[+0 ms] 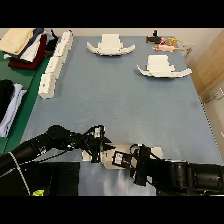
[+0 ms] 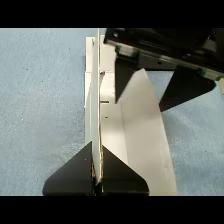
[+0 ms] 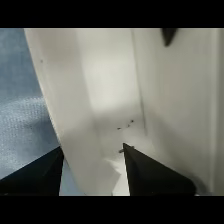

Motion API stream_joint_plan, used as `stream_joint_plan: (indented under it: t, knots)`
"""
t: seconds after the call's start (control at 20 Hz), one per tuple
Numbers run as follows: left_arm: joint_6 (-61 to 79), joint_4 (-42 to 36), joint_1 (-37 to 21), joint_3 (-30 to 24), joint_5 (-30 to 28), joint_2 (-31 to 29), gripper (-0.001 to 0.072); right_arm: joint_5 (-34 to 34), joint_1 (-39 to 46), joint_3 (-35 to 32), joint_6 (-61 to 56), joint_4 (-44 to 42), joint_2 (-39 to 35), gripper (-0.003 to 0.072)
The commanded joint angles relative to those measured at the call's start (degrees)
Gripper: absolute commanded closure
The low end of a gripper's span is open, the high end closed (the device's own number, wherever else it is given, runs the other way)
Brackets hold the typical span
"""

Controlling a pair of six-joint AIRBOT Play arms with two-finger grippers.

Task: Fold the box.

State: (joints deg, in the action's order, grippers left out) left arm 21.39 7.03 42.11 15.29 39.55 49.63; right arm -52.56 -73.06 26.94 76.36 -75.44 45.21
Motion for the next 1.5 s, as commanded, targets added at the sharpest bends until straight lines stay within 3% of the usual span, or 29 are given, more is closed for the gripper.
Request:
stream_joint_plan:
  t: [0.0, 0.1, 0.85, 0.95, 1.25, 1.45]
  knots:
    - [0.0, 0.0, 0.0, 0.0, 0.0, 0.0, 0.0694, -6.6, 0.0, 2.1, -13.3, 10.8, -0.7, 0.0139]
    - [0.0, 0.0, 0.0, 0.0, 0.0, 0.0, 0.0694, -9.0, 0.0, 2.1, -14.7, 11.5, -0.8, 0.0139]
    - [0.0, 0.0, 0.0, 0.0, 0.0, 0.0, 0.0694, -9.1, 0.0, 2.1, -20.0, 10.1, -0.8, 0.0137]
    - [0.0, 0.0, 0.0, 0.0, 0.0, 0.0, 0.0693, -9.8, 0.1, 2.1, -19.8, 10.8, -0.9, -0.0034]
    - [0.0, 0.0, 0.0, 0.0, 0.0, 0.0, 0.0694, -1.6, 6.4, -1.7, -2.8, 7.5, -5.7, -0.0034]
    - [0.0, 0.0, 0.0, 0.0, 0.0, 0.0, 0.0694, 5.9, 17.7, -5.9, 24.1, -10.2, -9.1, -0.0034]
